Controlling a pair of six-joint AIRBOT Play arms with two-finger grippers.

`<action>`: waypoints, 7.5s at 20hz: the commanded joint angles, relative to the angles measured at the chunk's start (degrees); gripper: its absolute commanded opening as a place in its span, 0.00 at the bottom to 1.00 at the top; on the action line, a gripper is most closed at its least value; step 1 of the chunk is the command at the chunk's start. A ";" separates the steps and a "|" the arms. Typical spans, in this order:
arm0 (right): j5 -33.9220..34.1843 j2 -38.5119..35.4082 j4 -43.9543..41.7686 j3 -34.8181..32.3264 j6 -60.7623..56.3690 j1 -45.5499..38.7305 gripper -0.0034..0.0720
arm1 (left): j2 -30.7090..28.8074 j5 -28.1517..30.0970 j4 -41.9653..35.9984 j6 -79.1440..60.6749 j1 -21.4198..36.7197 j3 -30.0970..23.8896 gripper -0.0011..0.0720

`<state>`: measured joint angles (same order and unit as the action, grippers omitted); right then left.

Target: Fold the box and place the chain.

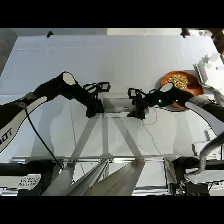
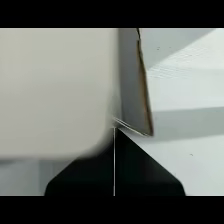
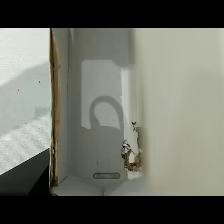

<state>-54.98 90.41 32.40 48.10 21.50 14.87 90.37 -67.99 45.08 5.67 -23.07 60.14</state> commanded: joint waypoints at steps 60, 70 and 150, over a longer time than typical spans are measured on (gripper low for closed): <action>0.09 0.02 0.13 0.04 0.00 0.00 0.55 | -7.02 16.48 -0.83 60.78 4.50 -14.36 0.03; 0.09 0.02 0.13 0.04 0.00 0.00 0.55 | -7.93 16.35 -9.81 58.82 4.57 -14.34 0.27; 0.09 0.02 0.13 0.04 0.00 0.00 0.55 | -6.34 20.74 40.28 113.07 -18.45 -3.06 0.74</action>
<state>-54.74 90.45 32.77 48.12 21.50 14.85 85.89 -45.76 86.13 122.98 -41.43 56.95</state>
